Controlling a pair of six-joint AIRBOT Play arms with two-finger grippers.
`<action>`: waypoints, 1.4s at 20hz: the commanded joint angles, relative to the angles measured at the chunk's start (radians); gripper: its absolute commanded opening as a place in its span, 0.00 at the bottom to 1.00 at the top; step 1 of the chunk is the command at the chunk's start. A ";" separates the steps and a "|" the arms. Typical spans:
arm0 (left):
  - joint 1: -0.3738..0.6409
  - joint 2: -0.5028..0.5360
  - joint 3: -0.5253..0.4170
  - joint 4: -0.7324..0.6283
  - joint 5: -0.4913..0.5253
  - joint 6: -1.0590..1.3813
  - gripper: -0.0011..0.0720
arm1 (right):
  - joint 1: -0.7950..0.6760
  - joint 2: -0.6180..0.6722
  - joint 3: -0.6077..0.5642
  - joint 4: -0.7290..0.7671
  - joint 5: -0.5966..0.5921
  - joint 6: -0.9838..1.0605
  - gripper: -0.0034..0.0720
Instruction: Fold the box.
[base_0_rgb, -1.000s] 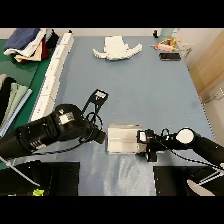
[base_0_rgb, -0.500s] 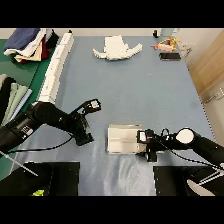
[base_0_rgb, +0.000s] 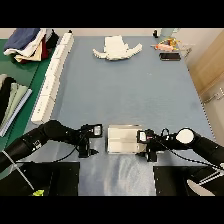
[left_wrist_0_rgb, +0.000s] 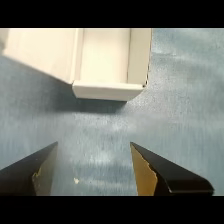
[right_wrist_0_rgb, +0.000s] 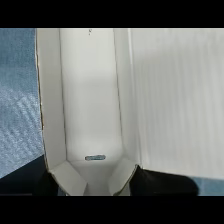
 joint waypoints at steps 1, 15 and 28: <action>-0.083 -0.048 -0.026 -0.089 0.113 0.062 0.96 | 0.000 0.000 0.001 0.000 0.000 0.000 0.73; -0.201 -0.182 0.011 -0.266 0.236 0.118 0.96 | 0.000 0.000 0.001 0.000 0.000 0.000 0.73; -0.202 -0.235 0.012 -0.282 0.224 0.166 0.96 | 0.000 0.000 0.001 0.000 0.000 0.000 0.73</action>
